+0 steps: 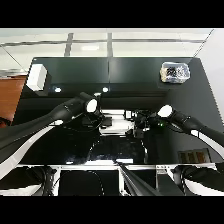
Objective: Fold the box and place the chain.
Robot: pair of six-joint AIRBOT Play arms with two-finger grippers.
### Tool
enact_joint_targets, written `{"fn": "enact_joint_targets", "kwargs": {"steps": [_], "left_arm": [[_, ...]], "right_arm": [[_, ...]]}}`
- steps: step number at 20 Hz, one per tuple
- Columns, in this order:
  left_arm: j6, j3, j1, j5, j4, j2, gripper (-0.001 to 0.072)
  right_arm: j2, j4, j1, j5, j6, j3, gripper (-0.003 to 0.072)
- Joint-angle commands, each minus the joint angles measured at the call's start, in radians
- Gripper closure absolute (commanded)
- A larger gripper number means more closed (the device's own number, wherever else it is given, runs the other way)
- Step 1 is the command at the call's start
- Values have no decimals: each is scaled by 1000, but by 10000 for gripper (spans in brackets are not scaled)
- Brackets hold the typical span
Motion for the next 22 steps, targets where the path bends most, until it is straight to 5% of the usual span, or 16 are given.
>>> {"fn": "enact_joint_targets", "kwargs": {"steps": [1,2,12,16,19,20,22], "left_arm": [[-57,27,-29,-25,43,-27,396],[-57,27,-29,-35,43,-27,440],[-57,64,-25,-62,55,-27,440],[-72,64,-24,-61,55,-27,670],[-82,64,-24,-61,55,-27,682],[-82,64,-24,-61,54,-27,619],[-83,64,-24,-61,55,-27,299]], "right_arm": [[0,0,0,-1,0,0,458],[0,0,0,-1,0,0,458],[0,0,0,-1,0,0,458],[0,0,0,-1,0,0,458],[0,0,0,0,0,0,458],[0,0,0,0,0,0,458],[0,0,0,0,0,0,458]]}}
